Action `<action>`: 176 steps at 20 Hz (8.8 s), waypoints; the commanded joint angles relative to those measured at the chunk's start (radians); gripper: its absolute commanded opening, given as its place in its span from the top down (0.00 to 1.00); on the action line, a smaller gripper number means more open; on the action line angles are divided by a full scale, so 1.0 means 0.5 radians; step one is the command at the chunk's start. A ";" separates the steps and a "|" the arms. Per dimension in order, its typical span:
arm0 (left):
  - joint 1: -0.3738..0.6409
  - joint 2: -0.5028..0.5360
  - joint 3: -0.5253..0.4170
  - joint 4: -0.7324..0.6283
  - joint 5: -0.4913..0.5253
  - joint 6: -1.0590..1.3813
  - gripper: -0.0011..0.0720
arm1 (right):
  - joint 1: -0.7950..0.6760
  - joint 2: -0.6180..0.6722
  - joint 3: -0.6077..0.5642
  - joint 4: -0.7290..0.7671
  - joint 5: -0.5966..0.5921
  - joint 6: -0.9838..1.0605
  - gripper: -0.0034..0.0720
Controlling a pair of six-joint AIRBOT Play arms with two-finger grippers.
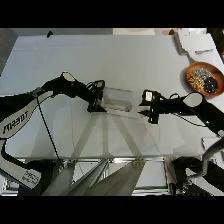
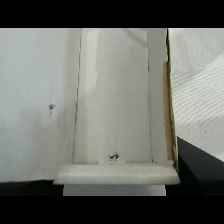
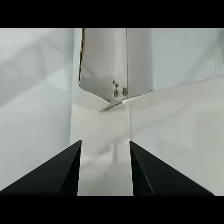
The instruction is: Fold the box and place the chain.
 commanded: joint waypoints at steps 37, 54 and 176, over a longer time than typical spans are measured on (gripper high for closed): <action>0.001 0.001 0.002 0.000 0.000 0.000 0.48 | 0.027 -0.492 -0.037 1.047 -0.076 -1.039 0.91; 0.001 0.001 0.002 0.000 0.000 0.000 0.48 | 0.041 -0.619 -0.037 1.270 -0.001 -1.043 0.67; 0.001 0.001 0.002 0.000 0.000 0.000 0.48 | 0.584 -0.236 0.234 -1.088 -0.448 3.835 0.49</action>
